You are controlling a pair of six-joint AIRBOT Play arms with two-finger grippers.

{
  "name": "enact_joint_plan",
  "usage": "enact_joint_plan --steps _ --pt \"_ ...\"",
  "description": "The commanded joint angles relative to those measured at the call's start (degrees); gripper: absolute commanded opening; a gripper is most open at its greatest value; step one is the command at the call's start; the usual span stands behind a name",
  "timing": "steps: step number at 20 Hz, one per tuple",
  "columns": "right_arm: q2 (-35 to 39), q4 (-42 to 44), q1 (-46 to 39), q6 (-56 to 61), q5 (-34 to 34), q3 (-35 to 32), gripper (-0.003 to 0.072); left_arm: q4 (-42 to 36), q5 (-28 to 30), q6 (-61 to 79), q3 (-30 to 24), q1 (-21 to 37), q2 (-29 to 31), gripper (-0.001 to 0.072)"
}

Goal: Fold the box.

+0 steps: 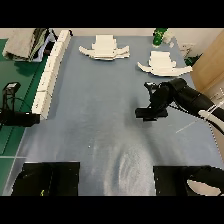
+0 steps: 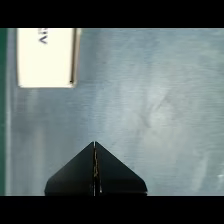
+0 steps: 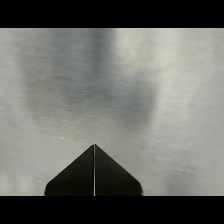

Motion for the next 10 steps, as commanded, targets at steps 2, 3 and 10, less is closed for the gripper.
enact_joint_plan --steps 2,3,10 --pt "-1.7 8.3 0.0 -5.3 5.9 1.7 0.0097 -3.9 -3.1 -10.4 9.3 -17.7 -11.1 0.0015" --pt "-2.4 8.3 0.0 -5.4 5.9 2.7 0.011 -3.9 -3.1 -12.2 12.8 -22.4 -15.7 0.0015" --pt "-6.8 8.3 0.0 -5.3 7.6 10.3 0.0003 -4.0 -1.6 -16.9 28.4 -39.7 -37.1 0.0015"
